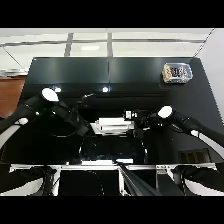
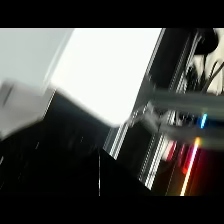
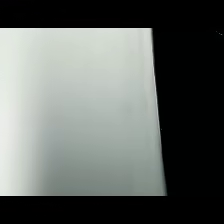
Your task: Fold the box and place the chain.
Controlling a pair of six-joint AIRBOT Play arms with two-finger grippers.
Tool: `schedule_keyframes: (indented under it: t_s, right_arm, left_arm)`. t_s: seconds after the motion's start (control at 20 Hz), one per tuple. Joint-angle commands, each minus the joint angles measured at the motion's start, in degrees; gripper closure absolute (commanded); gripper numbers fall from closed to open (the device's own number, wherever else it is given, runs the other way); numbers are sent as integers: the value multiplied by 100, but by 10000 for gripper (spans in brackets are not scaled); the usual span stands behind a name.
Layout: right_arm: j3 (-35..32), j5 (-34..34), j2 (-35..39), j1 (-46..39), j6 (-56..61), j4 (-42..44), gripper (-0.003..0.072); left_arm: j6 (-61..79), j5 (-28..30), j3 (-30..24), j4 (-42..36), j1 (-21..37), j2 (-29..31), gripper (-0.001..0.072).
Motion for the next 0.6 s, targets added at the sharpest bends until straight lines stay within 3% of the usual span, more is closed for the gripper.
schedule_keyframes:
  t_s: [0.0, 0.1, 0.2, 0.25, 0.4, 0.55]
  right_arm:
    - [2, 0, -2, 2, 2, 2, 505]
    - [2, -2, -2, 2, 4, 2, 505]
    - [2, -4, -2, 2, 4, 4, 505]
    - [2, -4, -2, 2, 4, 2, 505]
    - [2, -4, -2, 2, 7, 4, 504]
    - [2, -55, -2, 2, 46, 7, 504]
  left_arm:
    - [109, 1534, -122, -1397, -337, 7, 685]
    - [308, 2745, 35, -2090, -337, 7, 685]
    - [367, 3694, 120, -1685, -339, 4, 685]
    - [284, 3893, 120, -1185, -339, -15, 686]
    - [-214, 3523, 120, -72, -345, -227, 685]
    - [-153, 2962, 105, -26, -350, -588, 685]
